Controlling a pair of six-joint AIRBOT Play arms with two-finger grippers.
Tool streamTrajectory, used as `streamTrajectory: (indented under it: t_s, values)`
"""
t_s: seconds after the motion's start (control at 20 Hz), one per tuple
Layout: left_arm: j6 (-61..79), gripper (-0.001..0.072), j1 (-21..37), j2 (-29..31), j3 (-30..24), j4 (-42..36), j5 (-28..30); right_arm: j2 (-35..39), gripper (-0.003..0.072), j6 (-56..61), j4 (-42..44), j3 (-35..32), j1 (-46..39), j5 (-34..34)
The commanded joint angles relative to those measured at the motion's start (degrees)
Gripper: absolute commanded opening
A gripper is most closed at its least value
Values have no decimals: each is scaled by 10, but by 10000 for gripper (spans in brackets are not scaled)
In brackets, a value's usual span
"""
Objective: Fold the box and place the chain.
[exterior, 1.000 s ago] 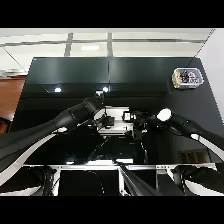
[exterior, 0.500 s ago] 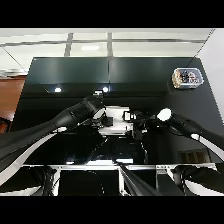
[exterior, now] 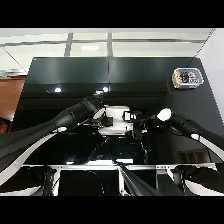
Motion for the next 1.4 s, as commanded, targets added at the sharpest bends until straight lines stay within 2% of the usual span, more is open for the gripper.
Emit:
streamTrajectory:
  t_s: [0.0, 0.3, 0.35, 0.4, 0.45, 0.75, 1.1, 1.15, 1.25, 1.35]
  values:
    - [15, 24, 0, 0, 0, -3, 2, 0, 244, 0, 0, 0, 0, 0]
    - [27, 24, 1, 0, 0, -18, 14, 0, 246, 0, 0, 0, 0, 0]
    - [27, 24, 1, 0, 0, -21, 17, 0, 380, 1, 1, 0, 0, 0]
    - [27, 24, 2, 0, 0, -21, 17, 1, 681, 14, 0, 1, 0, 5]
    - [27, 24, 2, 0, 0, -21, 16, 5, 720, 37, -6, 1, 0, 11]
    - [30, 24, 13, 0, 0, -28, 18, 79, 719, 116, -145, 1, 0, 63]
    - [42, 21, 14, 0, 0, -17, 14, 96, 717, 115, -162, 1, 0, 38]
    - [42, 22, 14, 0, 0, -18, 14, 96, 703, 111, -162, 1, 0, 35]
    - [42, 22, 12, 0, 0, -17, 14, 96, 505, 110, -161, 0, 0, 35]
    - [42, 22, 11, 0, 0, -18, 16, 95, 490, 110, -148, 0, 0, 49]
